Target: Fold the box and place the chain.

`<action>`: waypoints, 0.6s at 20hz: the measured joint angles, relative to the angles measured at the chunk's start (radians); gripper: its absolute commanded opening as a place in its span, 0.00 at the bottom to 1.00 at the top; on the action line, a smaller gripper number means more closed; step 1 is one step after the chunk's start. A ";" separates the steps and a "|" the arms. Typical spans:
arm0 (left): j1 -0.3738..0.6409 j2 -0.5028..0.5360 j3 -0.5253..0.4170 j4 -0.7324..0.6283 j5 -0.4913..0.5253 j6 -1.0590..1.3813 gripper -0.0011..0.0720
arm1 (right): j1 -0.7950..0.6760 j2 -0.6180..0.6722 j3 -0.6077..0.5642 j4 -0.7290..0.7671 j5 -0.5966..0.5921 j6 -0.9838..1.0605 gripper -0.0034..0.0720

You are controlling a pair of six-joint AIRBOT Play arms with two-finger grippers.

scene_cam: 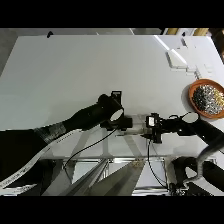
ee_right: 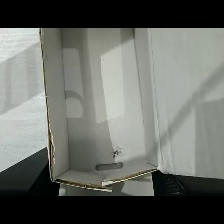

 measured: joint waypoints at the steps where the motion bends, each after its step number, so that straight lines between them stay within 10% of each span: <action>1: -0.005 -0.014 0.014 0.016 -0.019 -0.019 0.47 | 0.000 0.000 0.000 0.000 0.000 0.000 0.65; 12: -0.041 -0.123 0.123 0.073 -0.130 -0.181 0.36 | 0.000 0.000 0.000 0.000 -0.001 0.000 0.65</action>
